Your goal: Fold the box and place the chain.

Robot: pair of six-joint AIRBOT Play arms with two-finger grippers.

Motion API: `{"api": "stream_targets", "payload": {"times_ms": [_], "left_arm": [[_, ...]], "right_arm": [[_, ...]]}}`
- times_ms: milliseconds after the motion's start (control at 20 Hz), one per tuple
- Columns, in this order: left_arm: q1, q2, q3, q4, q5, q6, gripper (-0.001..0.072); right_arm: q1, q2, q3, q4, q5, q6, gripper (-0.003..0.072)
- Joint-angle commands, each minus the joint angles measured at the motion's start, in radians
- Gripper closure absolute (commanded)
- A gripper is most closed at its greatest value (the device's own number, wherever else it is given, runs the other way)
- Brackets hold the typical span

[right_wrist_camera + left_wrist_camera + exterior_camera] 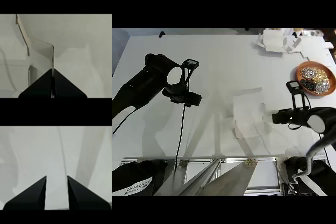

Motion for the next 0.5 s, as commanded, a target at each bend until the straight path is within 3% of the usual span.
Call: {"api": "stream_targets", "payload": {"times_ms": [0,200,250,300,350,450], "left_arm": [[0.001,-0.001,0.0,-0.002,0.115,0.014,0.0438],[0.001,-0.02,-0.005,-0.003,0.258,0.122,0.0433],[0.001,-0.03,-0.008,-0.008,0.262,0.177,0.0375],[0.001,-0.035,-0.018,-0.044,0.286,0.279,0.0172],[0.003,-0.039,-0.037,-0.135,0.317,0.435,0.0111],[0.02,-0.039,-0.098,-0.374,0.381,0.712,0.0111]], "right_arm": [[0.148,0.049,-0.06,0.034,-0.07,0.105,0.067],[0.205,0.049,-0.06,0.038,-0.102,0.108,0.0669],[0.205,0.049,-0.06,0.038,-0.103,0.108,0.0669],[0.205,0.049,-0.06,0.039,-0.103,0.108,0.0669],[0.205,0.049,-0.06,0.038,-0.105,0.107,0.0669],[0.205,0.049,-0.06,0.041,-0.109,0.107,0.0669]]}}
